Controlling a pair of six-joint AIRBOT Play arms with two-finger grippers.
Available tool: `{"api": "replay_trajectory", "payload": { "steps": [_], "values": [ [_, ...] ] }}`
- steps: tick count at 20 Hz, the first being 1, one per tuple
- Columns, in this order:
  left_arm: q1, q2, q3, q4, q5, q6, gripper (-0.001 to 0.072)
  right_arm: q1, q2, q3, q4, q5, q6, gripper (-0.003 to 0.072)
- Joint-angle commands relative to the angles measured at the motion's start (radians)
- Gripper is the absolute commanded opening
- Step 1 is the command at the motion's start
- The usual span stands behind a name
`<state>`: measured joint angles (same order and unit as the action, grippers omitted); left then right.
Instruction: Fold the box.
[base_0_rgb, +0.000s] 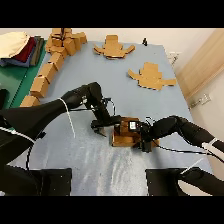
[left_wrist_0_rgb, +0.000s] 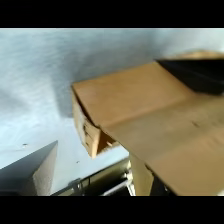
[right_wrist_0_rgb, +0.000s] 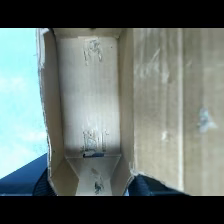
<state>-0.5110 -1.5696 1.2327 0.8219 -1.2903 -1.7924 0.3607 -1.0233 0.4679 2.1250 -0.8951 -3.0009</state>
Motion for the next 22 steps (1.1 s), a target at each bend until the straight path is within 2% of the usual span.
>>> {"api": "replay_trajectory", "payload": {
  "steps": [1,4,5,6,9,11,13,17,20,21,22],
  "values": [
    [0.093,0.0,0.001,-0.09,-0.087,0.254,0.0643,0.001,0.0,0.0,0.0,0.0,0.0,0.0513],
    [0.158,0.001,0.0,-0.09,-0.152,0.389,0.0624,0.001,0.0,0.0,0.0,0.0,0.0,0.0513],
    [0.171,0.001,0.0,-0.089,-0.163,0.456,0.0231,0.001,0.0,0.0,0.0,0.0,0.0,0.0514],
    [0.177,0.001,0.0,-0.089,-0.175,0.549,0.0013,0.001,0.0,0.0,0.0,0.0,0.0,0.0513],
    [0.15,0.01,-0.006,-0.017,-0.253,0.714,0.0012,0.001,0.0,0.0,0.0,0.0,0.0,0.0513],
    [0.119,0.074,-0.063,0.094,-0.225,0.773,0.001,0.001,0.0,0.0,0.0,0.0,0.0,0.0513],
    [0.111,0.182,-0.179,0.093,-0.142,0.872,0.001,0.001,0.0,0.0,0.0,0.0,0.0,0.0513],
    [0.123,0.388,-0.393,-0.058,-0.022,1.125,0.0015,0.001,0.0,0.0,0.0,0.0,0.0,0.0513],
    [0.12,0.414,-0.485,-0.149,0.162,1.349,0.0019,0.001,0.0,0.0,0.0,0.0,0.0,0.0513],
    [0.111,0.406,-0.505,-0.173,0.226,1.414,0.019,0.001,0.0,0.0,0.0,0.0,0.0,0.0513],
    [0.098,0.4,-0.525,-0.211,0.294,1.489,0.0451,0.001,0.0,0.0,0.0,0.0,0.0,0.0513]
  ]
}}
